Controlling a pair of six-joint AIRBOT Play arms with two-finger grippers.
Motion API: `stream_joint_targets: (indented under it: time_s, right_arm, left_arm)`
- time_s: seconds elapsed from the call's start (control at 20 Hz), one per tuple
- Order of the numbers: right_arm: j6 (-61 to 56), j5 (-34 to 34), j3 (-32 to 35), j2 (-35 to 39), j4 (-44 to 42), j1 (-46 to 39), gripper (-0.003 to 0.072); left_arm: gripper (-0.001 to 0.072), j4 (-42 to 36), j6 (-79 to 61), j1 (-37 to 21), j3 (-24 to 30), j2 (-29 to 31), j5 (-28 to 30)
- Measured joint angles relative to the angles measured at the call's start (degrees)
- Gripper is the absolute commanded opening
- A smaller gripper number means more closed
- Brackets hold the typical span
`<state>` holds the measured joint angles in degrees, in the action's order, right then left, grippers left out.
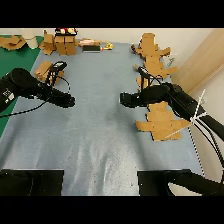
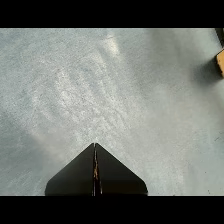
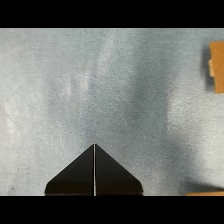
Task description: Fold the box.
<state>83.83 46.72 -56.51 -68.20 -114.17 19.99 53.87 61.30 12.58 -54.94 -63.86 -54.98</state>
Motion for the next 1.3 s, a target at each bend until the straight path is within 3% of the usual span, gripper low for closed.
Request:
stream_joint_targets:
  time_s: [1.1,1.15,1.2,1.3]
  right_arm:
    - [-0.96,-1.29,0.00,-0.02,-0.20,0.09,0.0005]
    - [-1.64,-1.90,-0.02,-0.02,-0.46,0.13,0.0012]
    - [-2.21,-2.29,-0.04,-0.02,-0.50,0.13,0.0071]
    - [-3.72,-1.11,-0.50,-0.04,1.53,-1.09,0.0090]
  left_arm:
    - [0.0014,0.00,0.00,0.00,0.00,0.00,0.09]
    - [0.0014,-0.04,0.00,0.00,-0.02,0.00,0.31]
    - [0.0014,-0.07,0.00,0.00,0.00,0.00,0.50]
    - [0.0014,-0.15,0.00,0.00,0.00,0.00,0.76]
